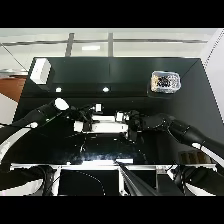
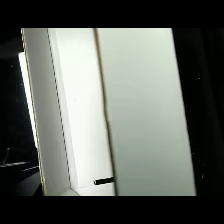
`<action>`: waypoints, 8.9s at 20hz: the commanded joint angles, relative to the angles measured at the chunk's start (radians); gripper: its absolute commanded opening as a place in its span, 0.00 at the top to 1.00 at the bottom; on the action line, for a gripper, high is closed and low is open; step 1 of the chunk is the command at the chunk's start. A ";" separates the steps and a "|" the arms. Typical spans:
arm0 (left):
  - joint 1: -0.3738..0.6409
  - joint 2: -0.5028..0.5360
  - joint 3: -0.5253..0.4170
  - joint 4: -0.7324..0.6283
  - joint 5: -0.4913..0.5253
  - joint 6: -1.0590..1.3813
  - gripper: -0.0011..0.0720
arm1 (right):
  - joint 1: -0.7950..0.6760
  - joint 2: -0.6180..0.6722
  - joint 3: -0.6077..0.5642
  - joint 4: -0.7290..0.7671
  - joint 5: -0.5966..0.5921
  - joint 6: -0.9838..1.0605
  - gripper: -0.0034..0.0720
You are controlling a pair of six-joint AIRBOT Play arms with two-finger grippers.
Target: Fold the box and place the chain.
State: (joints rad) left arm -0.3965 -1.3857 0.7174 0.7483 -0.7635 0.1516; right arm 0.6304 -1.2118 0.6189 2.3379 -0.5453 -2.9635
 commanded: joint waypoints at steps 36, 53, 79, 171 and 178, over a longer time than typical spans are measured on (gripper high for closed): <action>0.000 -0.008 -0.001 -0.001 0.001 -0.001 0.95 | -0.016 -0.095 0.007 0.022 -0.032 -0.025 0.16; 0.048 0.126 0.000 0.016 -0.012 -0.090 0.47 | -0.015 -0.095 0.007 0.022 -0.039 -0.025 0.25; 0.047 0.143 -0.098 -0.285 0.128 -0.522 0.95 | -0.015 -0.095 0.007 0.018 -0.039 -0.025 0.25; 0.040 0.133 -0.123 -0.129 -0.079 0.035 0.64 | -0.015 -0.095 0.007 0.017 -0.039 -0.025 0.24; 0.040 0.133 -0.123 -0.124 -0.082 0.035 0.61 | -0.015 -0.095 0.007 0.017 -0.039 -0.025 0.24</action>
State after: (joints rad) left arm -0.3565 -1.2522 0.5938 0.6224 -0.8391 0.1875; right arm 0.6155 -1.3067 0.6266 2.3547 -0.5838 -2.9887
